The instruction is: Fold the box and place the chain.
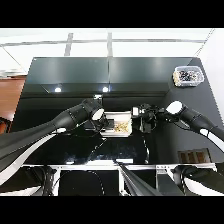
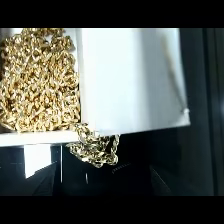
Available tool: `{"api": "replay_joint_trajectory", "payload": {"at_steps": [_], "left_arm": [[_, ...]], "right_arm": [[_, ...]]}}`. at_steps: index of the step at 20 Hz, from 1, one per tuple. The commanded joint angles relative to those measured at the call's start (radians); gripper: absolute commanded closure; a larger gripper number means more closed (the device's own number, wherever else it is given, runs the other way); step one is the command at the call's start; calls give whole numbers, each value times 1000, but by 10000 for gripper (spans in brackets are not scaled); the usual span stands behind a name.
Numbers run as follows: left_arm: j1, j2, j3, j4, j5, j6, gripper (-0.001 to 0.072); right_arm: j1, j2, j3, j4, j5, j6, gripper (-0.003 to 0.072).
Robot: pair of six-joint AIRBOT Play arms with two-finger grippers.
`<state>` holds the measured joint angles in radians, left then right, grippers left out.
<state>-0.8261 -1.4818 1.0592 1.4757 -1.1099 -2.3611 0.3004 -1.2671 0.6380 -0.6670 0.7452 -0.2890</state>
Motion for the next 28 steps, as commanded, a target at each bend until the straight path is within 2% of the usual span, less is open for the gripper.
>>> {"api": "replay_joint_trajectory", "payload": {"at_steps": [1,7,8,9,10,11,12,13,14,15,16,18,21,24,26,28], "left_arm": [[0,0,0,0,-1,0,680],[0,0,0,0,-1,0,680],[0,0,0,0,-1,0,680],[0,0,0,0,-1,0,680],[0,0,0,0,-1,0,680],[0,0,0,0,-1,0,680],[0,0,0,0,-1,0,680],[0,0,0,0,-1,0,680],[0,0,0,0,-1,0,680],[0,0,0,0,-1,0,680],[0,0,0,0,-1,0,680],[0,0,0,0,-1,0,680],[0,0,0,0,-1,0,680],[0,0,0,0,-2,0,680],[0,0,0,0,-2,0,680],[0,0,0,0,-2,0,680]], "right_arm": [[5,-21,0,41,-4,-40,-34],[5,-61,0,64,2,-41,-34],[5,-61,0,64,2,-41,-14],[5,-61,0,64,2,-41,161],[5,-61,0,64,2,-41,226],[5,-61,0,64,3,-40,254],[5,-61,0,64,3,-40,379],[5,-61,0,64,4,-35,555],[5,-61,0,64,4,-28,628],[5,-61,0,64,3,-16,632],[5,-60,0,64,3,-5,677],[3,-39,0,59,-2,48,675],[-26,32,0,-32,-6,277,675],[-69,158,0,-155,37,527,675],[-97,247,0,-127,95,642,675],[-107,324,0,-5,211,678,675]]}}
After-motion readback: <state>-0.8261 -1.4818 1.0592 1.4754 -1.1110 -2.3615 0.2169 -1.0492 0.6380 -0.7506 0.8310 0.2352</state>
